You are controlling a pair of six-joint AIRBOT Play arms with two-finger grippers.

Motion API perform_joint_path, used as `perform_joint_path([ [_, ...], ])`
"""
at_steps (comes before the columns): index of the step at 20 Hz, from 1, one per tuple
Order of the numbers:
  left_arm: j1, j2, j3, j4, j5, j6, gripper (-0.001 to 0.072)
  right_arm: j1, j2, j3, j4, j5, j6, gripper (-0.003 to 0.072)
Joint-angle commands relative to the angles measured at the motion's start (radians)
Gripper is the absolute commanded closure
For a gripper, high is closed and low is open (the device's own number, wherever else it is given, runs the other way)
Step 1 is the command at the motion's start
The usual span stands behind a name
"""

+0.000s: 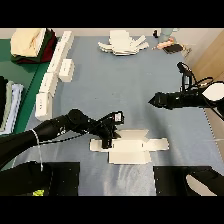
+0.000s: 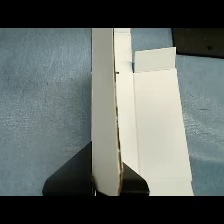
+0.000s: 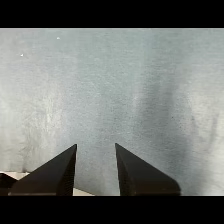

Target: Fold the box.

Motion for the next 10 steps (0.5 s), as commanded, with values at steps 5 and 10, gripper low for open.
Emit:
perform_joint_path([
  [5, -0.001, 0.0, 0.0, 0.0, -0.026, -0.017, 0.0691, 0.0, 0.0, 0.001, 0.0, 0.039, -0.002, 0.0573],
  [10, -0.001, 0.0, 0.0, 0.0, -0.026, -0.017, 0.0691, 0.002, 0.015, 0.001, -0.211, 0.256, 0.302, 0.0683],
])
